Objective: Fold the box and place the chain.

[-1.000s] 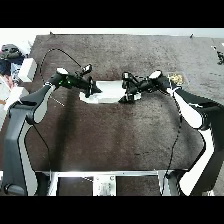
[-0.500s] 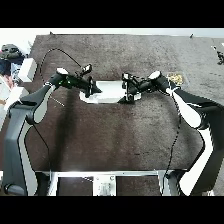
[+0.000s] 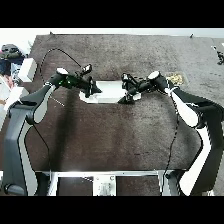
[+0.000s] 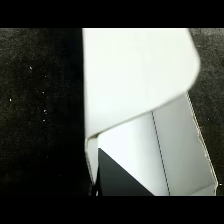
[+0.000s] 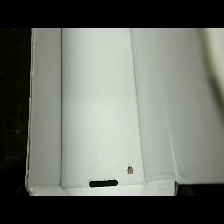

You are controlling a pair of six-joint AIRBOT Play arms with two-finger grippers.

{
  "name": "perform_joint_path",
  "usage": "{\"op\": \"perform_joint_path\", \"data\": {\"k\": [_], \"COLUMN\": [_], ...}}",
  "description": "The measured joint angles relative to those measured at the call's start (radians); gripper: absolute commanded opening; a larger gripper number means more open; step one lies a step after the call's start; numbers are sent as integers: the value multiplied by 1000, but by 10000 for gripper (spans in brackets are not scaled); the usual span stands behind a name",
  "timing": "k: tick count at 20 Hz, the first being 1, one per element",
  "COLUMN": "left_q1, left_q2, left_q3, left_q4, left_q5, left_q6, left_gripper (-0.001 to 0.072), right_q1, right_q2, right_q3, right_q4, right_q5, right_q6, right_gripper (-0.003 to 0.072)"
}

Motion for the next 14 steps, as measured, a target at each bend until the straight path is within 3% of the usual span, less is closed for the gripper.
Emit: {"op": "perform_joint_path", "data": {"k": [9, 11, 14], "left_q1": [0, 0, 0], "left_q2": [0, 0, 0], "left_q3": [0, 0, 0], "left_q4": [0, 0, 0], "left_q5": [0, 0, 0], "left_q6": [0, 0, 0], "left_gripper": [13, 14, 14], "right_q1": [1, 1, 2], "right_q2": [-15, -19, -22], "right_q3": [18, 20, 22], "right_q4": [-8, -8, -5], "right_q5": [24, 24, 26], "right_q6": [8, 8, 12], "right_gripper": [656, 706, 707]}}
